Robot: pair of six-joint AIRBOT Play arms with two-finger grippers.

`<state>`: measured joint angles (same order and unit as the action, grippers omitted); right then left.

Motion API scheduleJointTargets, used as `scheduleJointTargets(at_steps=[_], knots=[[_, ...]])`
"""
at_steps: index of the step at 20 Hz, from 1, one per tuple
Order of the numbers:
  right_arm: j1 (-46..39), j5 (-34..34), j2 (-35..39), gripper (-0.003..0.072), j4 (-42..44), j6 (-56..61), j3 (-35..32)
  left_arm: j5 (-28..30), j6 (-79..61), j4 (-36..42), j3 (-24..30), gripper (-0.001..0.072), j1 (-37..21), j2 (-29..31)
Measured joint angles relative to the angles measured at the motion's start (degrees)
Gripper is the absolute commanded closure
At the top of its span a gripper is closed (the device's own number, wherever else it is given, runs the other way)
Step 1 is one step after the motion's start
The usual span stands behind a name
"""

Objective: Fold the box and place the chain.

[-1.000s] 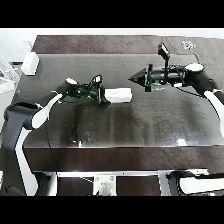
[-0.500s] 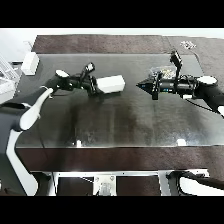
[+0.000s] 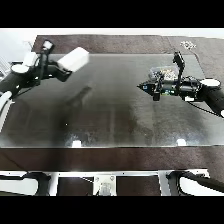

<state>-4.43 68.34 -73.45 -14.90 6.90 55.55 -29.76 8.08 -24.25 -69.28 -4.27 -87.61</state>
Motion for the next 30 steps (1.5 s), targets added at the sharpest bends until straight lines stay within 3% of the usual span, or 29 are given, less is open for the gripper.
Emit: scheduleJointTargets(at_steps=[6,8,17,18,19,20,21,23,24,30], knots=[[0.11,0.02,0.04,0.0678,2.29,0.92,-0.68,18.16,8.66,1.09,4.9,0.0689,-4.61,-2.49],[0.13,0.02,0.04,0.0678,2.51,0.96,-1.05,21.73,10.64,1.16,5.14,0.0689,-5.51,-4.44],[1.64,0.07,0.04,0.0677,3.02,1.09,-2.78,25.14,12.44,0.76,-1.97,0.0689,-6.32,-13.7],[1.73,0.07,0.04,0.0651,2.99,1.09,-2.82,25.24,12.46,0.76,-2.75,0.0687,-6.36,-14.4],[1.77,0.07,0.04,0.0552,3.1,1.09,-2.86,25.31,12.46,0.74,-3.41,0.0614,-6.32,-14.95],[1.79,0.04,0.04,0.0437,3.08,1.09,-2.91,25.62,12.44,0.72,-3.85,0.0287,-6.19,-15.3],[1.81,0.04,0.04,0.0367,3.1,1.07,-2.93,26.1,12.44,0.66,-4.17,0.0152,-6.21,-15.54],[1.84,0.04,0.04,0.0332,3.13,1.09,-2.93,27.32,12.46,0.39,-4.59,0.01,-6.4,-15.87],[1.84,0.04,0.04,0.0307,3.1,1.09,-2.93,27.54,12.46,0.0,-4.72,0.0004,-6.38,-15.98],[1.64,0.35,0.04,0.0251,3.1,1.68,-2.93,26.75,12.48,-2.78,-4.98,0.0005,-8.61,-15.56]])
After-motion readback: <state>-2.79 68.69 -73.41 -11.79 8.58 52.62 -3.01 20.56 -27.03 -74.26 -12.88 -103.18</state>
